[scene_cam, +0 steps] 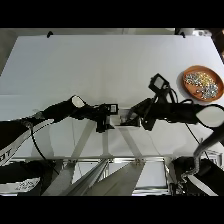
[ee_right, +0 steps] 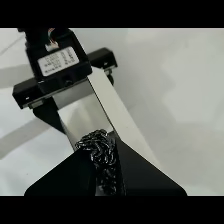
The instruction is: Fold the box and place the chain.
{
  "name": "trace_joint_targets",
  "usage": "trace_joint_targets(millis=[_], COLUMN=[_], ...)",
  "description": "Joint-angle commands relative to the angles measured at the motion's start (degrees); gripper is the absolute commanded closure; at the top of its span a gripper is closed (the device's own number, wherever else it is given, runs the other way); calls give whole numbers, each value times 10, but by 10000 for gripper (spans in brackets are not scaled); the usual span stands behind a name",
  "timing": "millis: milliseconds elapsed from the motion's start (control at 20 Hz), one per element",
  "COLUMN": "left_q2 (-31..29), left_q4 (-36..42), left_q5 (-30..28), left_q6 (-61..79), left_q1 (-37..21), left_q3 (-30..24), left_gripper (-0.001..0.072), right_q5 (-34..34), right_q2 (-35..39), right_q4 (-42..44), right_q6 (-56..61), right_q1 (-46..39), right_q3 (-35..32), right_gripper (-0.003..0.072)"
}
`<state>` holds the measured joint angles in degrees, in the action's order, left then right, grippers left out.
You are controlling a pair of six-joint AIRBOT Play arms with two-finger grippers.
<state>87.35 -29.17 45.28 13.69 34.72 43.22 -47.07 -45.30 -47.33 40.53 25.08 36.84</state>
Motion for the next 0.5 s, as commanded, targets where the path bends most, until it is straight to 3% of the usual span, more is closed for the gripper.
trace_joint_targets(millis=[0, 300, 350, 400, 450], left_q2=[0, 0, 0, 0, 0], left_q4=[0, 0, 0, 0, 0], left_q5=[0, 0, 0, 0, 0], left_q6=[0, 0, 0, 0, 0], left_q1=[0, 0, 0, 0, 0], left_q3=[0, 0, 0, 0, 0], left_gripper=[322, 322, 322, 322, 322], right_q5=[5, -61, -61, -60, -59], right_q2=[-75, -132, -139, -146, -151], right_q4=[15, 13, 13, 13, 13], right_q6=[2, 2, 2, 2, 7], right_q1=[10, 10, 10, 10, 10], right_q3=[0, 0, 0, 0, 0], right_gripper=[672, 669, 638, 551, 509])
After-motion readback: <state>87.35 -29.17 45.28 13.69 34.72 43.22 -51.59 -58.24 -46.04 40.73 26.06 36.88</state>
